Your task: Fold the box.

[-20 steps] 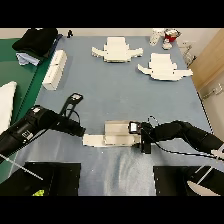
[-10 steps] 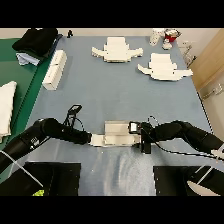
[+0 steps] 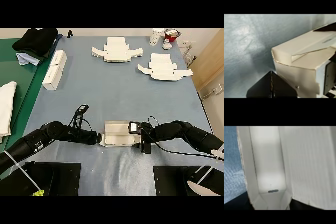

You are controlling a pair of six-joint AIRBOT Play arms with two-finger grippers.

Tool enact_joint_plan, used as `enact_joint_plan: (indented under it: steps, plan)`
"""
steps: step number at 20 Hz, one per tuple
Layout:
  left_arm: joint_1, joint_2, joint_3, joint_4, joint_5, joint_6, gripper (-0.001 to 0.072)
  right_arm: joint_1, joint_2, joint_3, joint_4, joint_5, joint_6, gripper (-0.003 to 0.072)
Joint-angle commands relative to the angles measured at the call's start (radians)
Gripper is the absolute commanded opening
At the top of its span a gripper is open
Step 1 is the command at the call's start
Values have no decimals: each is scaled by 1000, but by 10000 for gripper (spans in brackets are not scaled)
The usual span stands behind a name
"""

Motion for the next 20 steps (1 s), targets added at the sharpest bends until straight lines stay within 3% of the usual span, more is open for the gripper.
enact_joint_plan:
  steps: [1, 2, 4, 13, 17, 20]
  plan:
    - [-9, 2, 33, 11, 14, 3, 14, 0, 0, 1, 0, 0, 0, 497]
    - [-9, 2, 37, 16, 16, 3, 17, 0, 0, 1, 0, 0, 0, 497]
    - [-8, 2, 42, 16, 13, -3, 412, 0, 0, 1, 0, 0, 0, 497]
    - [3, 2, 59, 40, -14, -24, 399, 0, 0, 1, 0, 0, 0, 497]
    - [102, 2, 98, 77, -178, -35, 400, 0, 0, 1, 0, 0, 0, 497]
    - [119, 2, 124, 0, -260, -31, 400, 0, 0, 1, 0, 0, 0, 497]
